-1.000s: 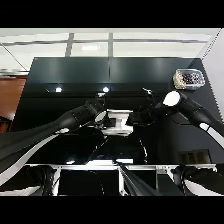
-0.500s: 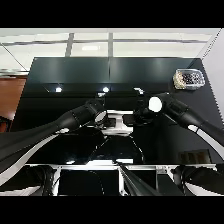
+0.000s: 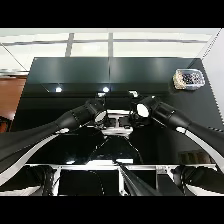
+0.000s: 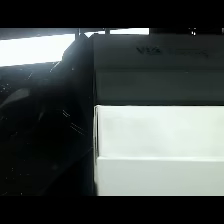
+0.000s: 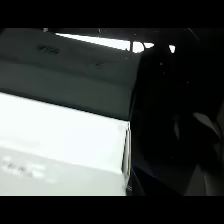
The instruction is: Fold the box and place the chain.
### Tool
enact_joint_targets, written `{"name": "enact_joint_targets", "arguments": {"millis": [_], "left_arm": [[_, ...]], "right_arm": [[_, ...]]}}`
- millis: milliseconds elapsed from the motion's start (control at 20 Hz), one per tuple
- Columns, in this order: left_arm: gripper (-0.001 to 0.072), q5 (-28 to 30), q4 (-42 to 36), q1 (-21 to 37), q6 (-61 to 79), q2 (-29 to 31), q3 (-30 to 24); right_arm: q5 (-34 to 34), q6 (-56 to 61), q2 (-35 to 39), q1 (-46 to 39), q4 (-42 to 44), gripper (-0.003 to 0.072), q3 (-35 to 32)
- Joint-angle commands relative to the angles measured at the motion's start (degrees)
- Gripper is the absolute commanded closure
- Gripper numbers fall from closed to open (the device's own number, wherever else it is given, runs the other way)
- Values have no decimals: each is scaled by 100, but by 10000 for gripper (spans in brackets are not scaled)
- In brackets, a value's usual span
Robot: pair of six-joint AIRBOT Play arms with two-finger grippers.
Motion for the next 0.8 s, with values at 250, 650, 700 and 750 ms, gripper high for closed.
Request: {"name": "enact_joint_targets", "arguments": {"millis": [250,650,700,750], "left_arm": [[683,2,0,2,0,0,2],[683,2,0,2,0,0,2],[683,2,0,2,0,0,2],[683,2,0,2,0,0,2]], "right_arm": [[251,739,-328,223,-621,393,256],[254,944,-350,223,-597,671,256],[278,944,-350,223,-597,671,256],[299,944,-350,223,-599,669,256]]}}
